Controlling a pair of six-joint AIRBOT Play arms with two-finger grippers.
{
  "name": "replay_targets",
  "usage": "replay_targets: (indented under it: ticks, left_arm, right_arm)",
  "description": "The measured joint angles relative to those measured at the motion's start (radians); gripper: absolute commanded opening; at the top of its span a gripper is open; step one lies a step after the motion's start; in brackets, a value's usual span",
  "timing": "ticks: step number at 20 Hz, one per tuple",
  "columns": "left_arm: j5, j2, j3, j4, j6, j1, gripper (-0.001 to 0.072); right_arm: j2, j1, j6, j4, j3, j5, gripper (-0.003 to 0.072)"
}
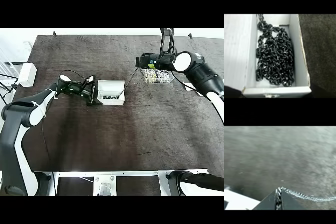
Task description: Fold the box and place the chain.
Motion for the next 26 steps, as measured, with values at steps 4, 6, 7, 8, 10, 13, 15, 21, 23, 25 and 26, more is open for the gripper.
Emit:
replay_targets:
  ticks: [4,6,7,8,10,13,15,21,23,25,26]
  left_arm:
    - [0.000,0.000,0.000,0.000,0.000,0.000,0.0528]
    - [0.000,0.000,0.000,0.000,0.000,0.000,0.0527]
    - [0.000,0.000,0.000,0.000,0.000,0.000,0.0527]
    - [0.000,0.000,0.000,0.000,0.000,0.000,0.0527]
    - [0.000,0.000,0.000,0.000,0.000,0.000,0.0527]
    - [0.000,0.000,0.000,0.000,0.000,0.000,0.0527]
    - [0.000,0.000,0.000,0.000,0.000,0.000,0.0527]
    - [0.000,0.000,0.000,0.000,0.000,0.000,0.0527]
    - [0.000,0.000,0.000,0.000,0.000,0.000,0.0527]
    - [0.000,0.000,0.000,0.000,0.000,0.000,0.0527]
    - [0.000,0.000,0.000,0.000,0.000,0.000,0.0528]
  right_arm:
    - [0.050,0.082,-0.007,-0.003,0.000,0.032,0.0010]
    - [0.059,0.121,-0.008,-0.003,-0.002,0.043,0.0010]
    - [0.062,0.137,-0.008,-0.003,-0.002,0.044,0.0010]
    - [0.064,0.150,-0.008,-0.004,-0.002,0.045,0.0010]
    - [0.066,0.173,-0.008,-0.003,-0.003,0.046,0.0010]
    - [0.068,0.195,-0.009,-0.008,0.010,0.039,0.0010]
    - [0.070,0.200,-0.009,-0.019,0.029,0.032,0.0010]
    - [0.071,0.207,-0.010,-0.037,0.092,0.029,0.0010]
    - [0.071,0.207,-0.010,-0.039,0.099,0.027,0.0009]
    - [0.071,0.207,-0.010,-0.040,0.103,0.013,0.0010]
    - [0.071,0.208,-0.010,-0.040,0.105,0.002,0.0010]
